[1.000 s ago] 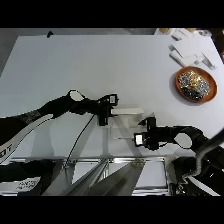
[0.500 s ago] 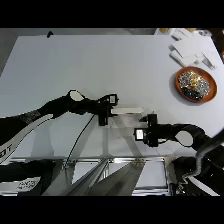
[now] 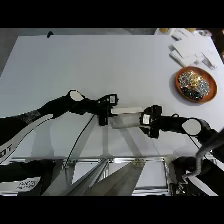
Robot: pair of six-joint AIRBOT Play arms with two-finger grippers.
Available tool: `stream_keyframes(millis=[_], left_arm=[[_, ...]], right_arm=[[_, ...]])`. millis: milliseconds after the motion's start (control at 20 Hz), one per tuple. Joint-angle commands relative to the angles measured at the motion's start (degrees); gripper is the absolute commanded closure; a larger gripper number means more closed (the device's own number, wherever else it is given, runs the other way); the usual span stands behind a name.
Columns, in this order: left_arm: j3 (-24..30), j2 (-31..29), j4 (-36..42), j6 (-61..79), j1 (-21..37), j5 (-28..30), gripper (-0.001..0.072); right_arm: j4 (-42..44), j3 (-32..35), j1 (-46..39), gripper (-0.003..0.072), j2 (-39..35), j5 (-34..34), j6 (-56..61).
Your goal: Fold the box and place the chain.
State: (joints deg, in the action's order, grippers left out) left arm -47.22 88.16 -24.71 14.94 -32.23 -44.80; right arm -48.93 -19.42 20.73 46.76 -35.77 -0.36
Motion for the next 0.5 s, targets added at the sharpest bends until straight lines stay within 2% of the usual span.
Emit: stream_keyframes(millis=[0,100,300,450], left_arm=[[0.0,0.0,0.0,0.0,0.0,0.0,0.0700],[0.0,0.0,0.0,0.0,0.0,0.0,0.0700],[0.0,0.0,0.0,0.0,0.0,0.0,0.0700],[0.0,0.0,0.0,0.0,0.0,0.0,0.0700]], right_arm=[[6.4,-0.1,-4.3,-0.0007,1.8,-1.7,-8.8],[8.2,-0.1,-6.7,-0.0007,3.0,-2.8,-9.5],[15.5,-0.2,-9.2,-0.0007,6.9,-5.6,-18.8],[16.7,-2.3,-11.8,-0.0007,10.7,-9.0,-22.3]])
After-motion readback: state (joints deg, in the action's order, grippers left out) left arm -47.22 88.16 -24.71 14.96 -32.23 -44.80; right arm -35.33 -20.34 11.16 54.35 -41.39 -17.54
